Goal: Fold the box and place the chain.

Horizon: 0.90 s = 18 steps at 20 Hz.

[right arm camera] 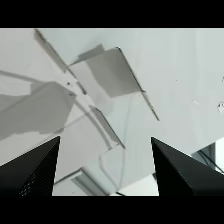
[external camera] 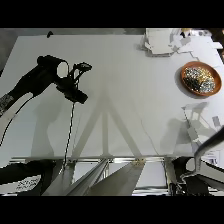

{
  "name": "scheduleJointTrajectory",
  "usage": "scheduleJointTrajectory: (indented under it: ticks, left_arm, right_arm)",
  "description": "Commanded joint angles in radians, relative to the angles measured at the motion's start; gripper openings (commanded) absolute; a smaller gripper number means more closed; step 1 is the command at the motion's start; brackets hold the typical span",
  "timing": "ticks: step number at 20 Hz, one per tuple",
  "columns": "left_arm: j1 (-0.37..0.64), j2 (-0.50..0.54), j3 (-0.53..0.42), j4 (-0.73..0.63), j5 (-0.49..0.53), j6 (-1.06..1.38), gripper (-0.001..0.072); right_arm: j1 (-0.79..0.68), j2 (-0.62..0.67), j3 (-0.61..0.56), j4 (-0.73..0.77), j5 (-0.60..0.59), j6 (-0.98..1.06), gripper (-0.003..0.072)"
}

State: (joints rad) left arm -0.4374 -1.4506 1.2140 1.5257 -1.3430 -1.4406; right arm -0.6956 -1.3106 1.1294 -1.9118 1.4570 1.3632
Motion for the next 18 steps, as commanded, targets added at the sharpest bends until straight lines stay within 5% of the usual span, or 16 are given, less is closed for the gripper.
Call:
scheduleJointTrajectory:
  ticks: [1, 6, 8, 14, 18]
  left_arm:
    - [0.000, 0.001, 0.000, 0.000, 0.000, 0.000, 0.0010]
    - [0.000, 0.001, 0.000, 0.000, 0.000, 0.000, 0.0010]
    - [0.000, 0.001, 0.000, 0.000, 0.000, 0.000, 0.0010]
    - [0.000, 0.001, 0.000, 0.000, 0.000, 0.000, 0.0010]
    - [0.000, 0.001, 0.000, 0.000, 0.000, 0.000, 0.0010]
  right_arm:
    - [-0.108, -0.058, 0.012, -0.023, -0.029, -0.116, 0.0621]
    - [-0.076, -0.084, 0.012, -0.048, -0.171, -0.288, 0.0614]
    - [-0.079, -0.097, 0.012, -0.055, -0.199, -0.302, 0.0518]
    - [-0.085, -0.200, 0.011, -0.095, -0.119, -0.325, 0.0385]
    - [-0.085, -0.208, 0.011, -0.076, -0.109, -0.331, 0.0018]
